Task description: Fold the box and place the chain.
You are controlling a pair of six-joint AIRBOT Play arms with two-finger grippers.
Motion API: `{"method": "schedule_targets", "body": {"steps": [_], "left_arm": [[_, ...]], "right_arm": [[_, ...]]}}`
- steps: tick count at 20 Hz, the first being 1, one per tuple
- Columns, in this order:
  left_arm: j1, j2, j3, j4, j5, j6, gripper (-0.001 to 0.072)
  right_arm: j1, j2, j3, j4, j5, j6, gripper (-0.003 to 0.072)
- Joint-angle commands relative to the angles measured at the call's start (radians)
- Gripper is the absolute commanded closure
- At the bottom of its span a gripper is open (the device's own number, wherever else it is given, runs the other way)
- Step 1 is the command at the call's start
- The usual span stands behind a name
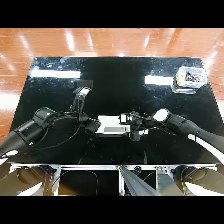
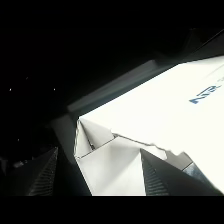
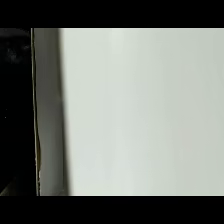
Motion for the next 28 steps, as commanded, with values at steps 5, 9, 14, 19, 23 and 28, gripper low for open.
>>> {"method": "schedule_targets", "body": {"steps": [5, 9, 14, 19, 23, 28], "left_arm": [[0.05, 0.006, -0.006, -0.018, 0.021, 0.003, 0.0072], [0.122, 0.017, -0.006, -0.095, 0.097, 0.003, 0.0072], [0.185, 0.09, -0.006, -0.113, 0.171, 0.003, 0.0072], [0.323, 0.199, -0.006, -0.032, 0.322, 0.002, 0.0078], [0.528, 0.218, -0.013, 0.041, 0.463, -0.043, 0.009], [0.613, 0.195, -0.021, -0.385, 0.446, 0.254, 0.009]], "right_arm": [[0.0, 0.0, 0.0, 0.001, -0.001, -0.002, 0.0143], [0.0, 0.0, 0.0, 0.001, -0.001, -0.002, 0.0143], [0.0, 0.0, 0.0, 0.001, -0.001, -0.002, 0.0144], [0.0, 0.0, 0.0, 0.001, -0.001, -0.002, 0.0143], [0.0, 0.0, 0.0, 0.001, -0.001, -0.002, 0.0143], [0.0, 0.0, 0.0, 0.001, -0.001, -0.002, 0.0144]]}}
